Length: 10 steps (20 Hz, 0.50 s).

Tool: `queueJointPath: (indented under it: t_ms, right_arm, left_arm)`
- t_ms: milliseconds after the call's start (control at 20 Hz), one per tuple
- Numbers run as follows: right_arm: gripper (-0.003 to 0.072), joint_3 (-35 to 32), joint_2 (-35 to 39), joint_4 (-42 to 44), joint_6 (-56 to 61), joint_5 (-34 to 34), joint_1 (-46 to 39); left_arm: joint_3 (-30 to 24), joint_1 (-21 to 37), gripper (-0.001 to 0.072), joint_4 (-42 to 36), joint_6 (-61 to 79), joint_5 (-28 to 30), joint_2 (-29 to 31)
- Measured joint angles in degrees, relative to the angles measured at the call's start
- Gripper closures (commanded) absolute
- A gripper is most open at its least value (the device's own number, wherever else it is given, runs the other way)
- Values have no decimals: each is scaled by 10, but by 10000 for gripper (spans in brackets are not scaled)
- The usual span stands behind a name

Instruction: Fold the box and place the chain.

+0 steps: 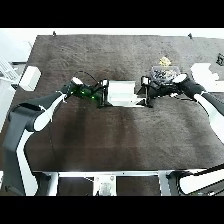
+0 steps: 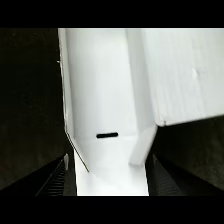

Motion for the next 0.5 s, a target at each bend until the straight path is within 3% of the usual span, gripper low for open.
queueJointPath:
  t_ms: [50, 150, 200, 250, 400, 500]
  right_arm:
    - [98, 0, -2, 0, 0, 0, 4]
    - [114, 0, -5, 0, 0, 0, 9]
    - [247, 0, -6, 0, -1, -1, 10]
    - [320, 0, -7, 0, -1, -2, 11]
    - [386, 0, -8, 0, -1, -12, 14]
    - [386, 0, -9, 7, -1, -21, 17]
  left_arm:
    - [0, 0, 184, 0, 0, 0, 0]
    - [0, 0, 184, 0, 0, 0, 0]
    - [0, 0, 184, 0, 0, 0, 0]
    - [0, 0, 184, 0, 0, 0, 0]
    - [0, 0, 184, 0, 0, 0, 0]
    - [0, 0, 184, 0, 0, 0, 0]
